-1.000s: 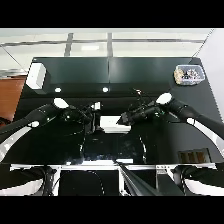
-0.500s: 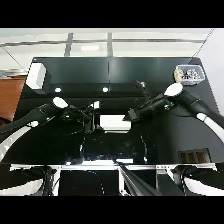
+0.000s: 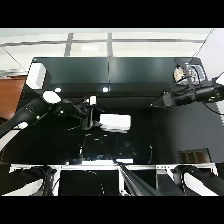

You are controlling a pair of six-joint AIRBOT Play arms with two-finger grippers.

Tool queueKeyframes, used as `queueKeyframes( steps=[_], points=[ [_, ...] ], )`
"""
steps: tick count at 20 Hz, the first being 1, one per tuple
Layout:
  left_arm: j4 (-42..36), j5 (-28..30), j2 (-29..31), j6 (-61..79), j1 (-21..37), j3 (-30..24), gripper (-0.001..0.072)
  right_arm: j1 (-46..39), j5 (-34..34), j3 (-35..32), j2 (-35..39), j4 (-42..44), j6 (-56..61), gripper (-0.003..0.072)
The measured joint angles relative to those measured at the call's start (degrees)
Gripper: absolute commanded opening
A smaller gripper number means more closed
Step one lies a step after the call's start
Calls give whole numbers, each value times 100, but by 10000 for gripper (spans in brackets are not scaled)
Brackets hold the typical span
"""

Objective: Fold the box and place the chain.

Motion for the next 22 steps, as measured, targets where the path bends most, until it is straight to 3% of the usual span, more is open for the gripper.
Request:
queueKeyframes(
  steps=[8, 22],
  points=[
    [-74, -160, -898, -743, -599, 896, 711, -186, -225, 9, 94, -46, 42, 10],
    [68, -319, -1224, -1233, -684, 1023, 710, -197, -422, 9, 101, -52, 46, 11]
  ],
)
